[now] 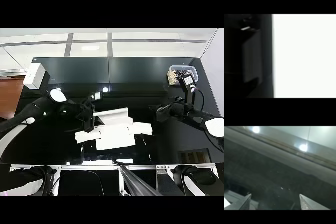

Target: Fold the box and place the chain.

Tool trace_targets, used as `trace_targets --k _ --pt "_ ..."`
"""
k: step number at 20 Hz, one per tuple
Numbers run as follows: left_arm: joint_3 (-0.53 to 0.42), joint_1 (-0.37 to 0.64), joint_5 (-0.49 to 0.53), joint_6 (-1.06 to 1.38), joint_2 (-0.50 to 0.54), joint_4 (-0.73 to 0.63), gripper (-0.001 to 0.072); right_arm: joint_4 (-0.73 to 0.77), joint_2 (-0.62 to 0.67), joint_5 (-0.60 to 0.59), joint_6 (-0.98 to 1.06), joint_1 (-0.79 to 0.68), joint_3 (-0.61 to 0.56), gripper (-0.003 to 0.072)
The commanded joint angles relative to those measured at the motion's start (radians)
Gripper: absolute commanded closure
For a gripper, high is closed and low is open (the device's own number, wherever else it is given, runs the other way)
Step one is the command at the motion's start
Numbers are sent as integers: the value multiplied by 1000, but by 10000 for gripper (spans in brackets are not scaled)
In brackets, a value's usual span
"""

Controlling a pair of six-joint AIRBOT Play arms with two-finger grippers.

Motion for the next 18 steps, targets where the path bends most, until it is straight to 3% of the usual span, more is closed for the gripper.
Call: trace_targets --k 1,7,8,14,18 --pt "-44 -46 216 169 0 3 683 11 -2 23 -122 29 -15 9" --pt "-12 -53 201 169 -55 4 683 -16 -34 31 -336 117 -159 7" --pt "-12 -53 193 169 -55 8 683 -16 -47 29 -365 137 -175 -31" --pt "-12 -53 170 169 -55 12 683 -16 -124 34 -667 264 -183 -28" --pt "-12 -53 171 169 -55 11 683 0 -192 32 -678 343 -183 -20"
